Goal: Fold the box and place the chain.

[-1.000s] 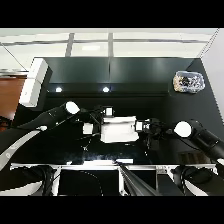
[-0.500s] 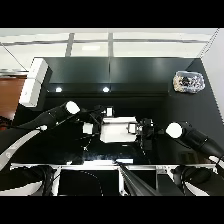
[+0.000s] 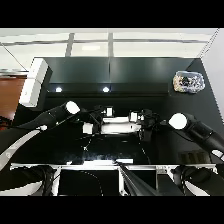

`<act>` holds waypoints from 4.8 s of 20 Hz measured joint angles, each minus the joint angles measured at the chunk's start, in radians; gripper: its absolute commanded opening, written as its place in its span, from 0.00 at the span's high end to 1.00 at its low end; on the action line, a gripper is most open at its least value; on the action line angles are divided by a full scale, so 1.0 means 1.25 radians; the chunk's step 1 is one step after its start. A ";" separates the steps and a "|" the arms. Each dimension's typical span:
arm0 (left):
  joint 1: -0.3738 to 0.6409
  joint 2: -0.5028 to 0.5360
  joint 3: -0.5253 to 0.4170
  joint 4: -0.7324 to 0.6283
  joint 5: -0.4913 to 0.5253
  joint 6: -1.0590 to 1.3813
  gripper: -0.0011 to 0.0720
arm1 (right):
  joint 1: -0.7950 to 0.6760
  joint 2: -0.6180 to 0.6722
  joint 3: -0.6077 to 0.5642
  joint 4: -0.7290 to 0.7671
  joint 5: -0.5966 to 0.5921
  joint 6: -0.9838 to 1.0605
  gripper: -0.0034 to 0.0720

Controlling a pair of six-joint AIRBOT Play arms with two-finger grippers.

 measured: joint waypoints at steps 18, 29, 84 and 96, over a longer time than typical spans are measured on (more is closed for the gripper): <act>0.000 0.000 0.000 0.001 -0.009 0.002 0.94 | -0.028 -0.058 0.004 0.124 -0.006 -0.077 0.15; 0.000 0.000 0.000 0.001 -0.012 0.002 0.94 | -0.035 -0.146 -0.053 0.285 -0.031 -0.318 0.15; -0.021 0.143 -0.065 -0.108 0.128 -0.679 0.95 | -0.038 -0.159 -0.055 0.206 0.002 -0.261 0.63; 0.038 0.184 -0.037 -0.056 -0.018 -0.665 0.95 | -0.038 -0.159 -0.055 0.209 0.002 -0.259 0.63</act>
